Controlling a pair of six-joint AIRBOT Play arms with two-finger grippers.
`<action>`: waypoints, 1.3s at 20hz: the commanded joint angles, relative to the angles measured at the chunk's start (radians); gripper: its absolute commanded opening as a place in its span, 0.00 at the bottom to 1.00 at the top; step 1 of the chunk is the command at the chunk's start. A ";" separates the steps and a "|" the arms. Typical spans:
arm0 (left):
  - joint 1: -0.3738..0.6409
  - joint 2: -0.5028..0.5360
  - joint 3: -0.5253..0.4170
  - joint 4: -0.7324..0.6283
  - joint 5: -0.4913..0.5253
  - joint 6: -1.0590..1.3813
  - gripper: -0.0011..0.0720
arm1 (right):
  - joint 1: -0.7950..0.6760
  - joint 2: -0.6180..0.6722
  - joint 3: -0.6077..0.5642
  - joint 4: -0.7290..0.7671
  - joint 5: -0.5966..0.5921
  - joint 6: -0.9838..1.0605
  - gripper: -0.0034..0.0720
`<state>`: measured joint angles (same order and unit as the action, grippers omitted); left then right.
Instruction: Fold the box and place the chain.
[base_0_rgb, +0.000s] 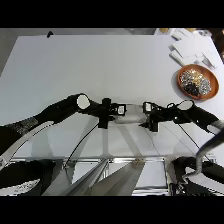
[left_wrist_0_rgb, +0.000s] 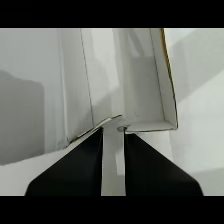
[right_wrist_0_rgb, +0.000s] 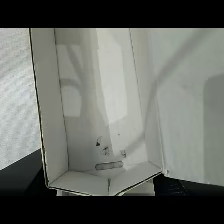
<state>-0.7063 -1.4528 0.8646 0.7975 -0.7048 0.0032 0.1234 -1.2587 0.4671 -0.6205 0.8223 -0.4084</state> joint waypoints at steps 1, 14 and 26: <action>-0.019 -0.015 0.000 -0.043 0.021 0.000 0.21 | -0.001 0.001 0.000 0.000 0.000 0.000 0.47; -0.001 0.128 0.000 0.184 -0.083 -0.530 0.02 | -0.001 0.001 0.000 0.000 0.000 0.000 0.47; 0.120 0.158 -0.010 0.475 -0.253 -1.760 0.02 | -0.001 0.001 0.000 0.000 0.000 0.000 0.47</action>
<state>-0.6003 -1.2572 0.8574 1.2827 -0.9401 -1.5578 0.1230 -1.2583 0.4671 -0.6209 0.8223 -0.4084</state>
